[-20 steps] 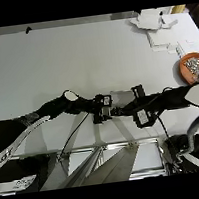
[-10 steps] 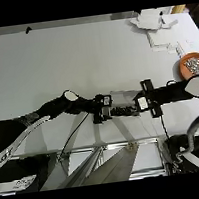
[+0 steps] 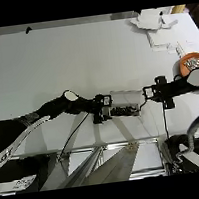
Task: Fold the box and place the chain.
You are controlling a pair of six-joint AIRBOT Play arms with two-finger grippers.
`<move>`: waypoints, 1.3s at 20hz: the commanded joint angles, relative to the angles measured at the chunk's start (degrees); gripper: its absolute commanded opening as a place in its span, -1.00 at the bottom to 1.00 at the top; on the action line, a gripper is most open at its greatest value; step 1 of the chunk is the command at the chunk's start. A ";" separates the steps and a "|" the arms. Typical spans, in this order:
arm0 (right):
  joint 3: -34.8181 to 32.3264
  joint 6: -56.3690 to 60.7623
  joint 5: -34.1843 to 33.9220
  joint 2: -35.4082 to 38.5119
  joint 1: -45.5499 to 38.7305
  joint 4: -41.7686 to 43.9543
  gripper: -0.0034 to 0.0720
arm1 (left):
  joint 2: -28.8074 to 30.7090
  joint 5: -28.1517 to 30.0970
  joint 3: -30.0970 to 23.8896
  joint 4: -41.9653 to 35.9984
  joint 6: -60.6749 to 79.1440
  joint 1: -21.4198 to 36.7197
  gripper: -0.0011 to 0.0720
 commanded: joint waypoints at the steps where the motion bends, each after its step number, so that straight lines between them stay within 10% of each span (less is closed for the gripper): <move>1: -0.04 -3.32 -2.32 -5.88 -0.33 -1.01 -0.44 | 0.04 0.02 0.04 0.00 0.00 0.02 -0.12; 17: -0.09 -4.74 -6.43 -16.87 1.62 -0.50 -0.44 | 0.04 0.02 0.04 0.00 0.02 0.02 -0.12; 21: -0.09 -4.72 -6.05 -17.25 1.60 -0.72 -0.87 | 0.04 0.02 0.04 0.02 0.02 0.02 -0.12; 26: -0.07 -4.09 -1.75 -9.86 1.60 -1.64 -0.86 | 0.04 0.02 0.04 0.02 0.02 0.02 -0.12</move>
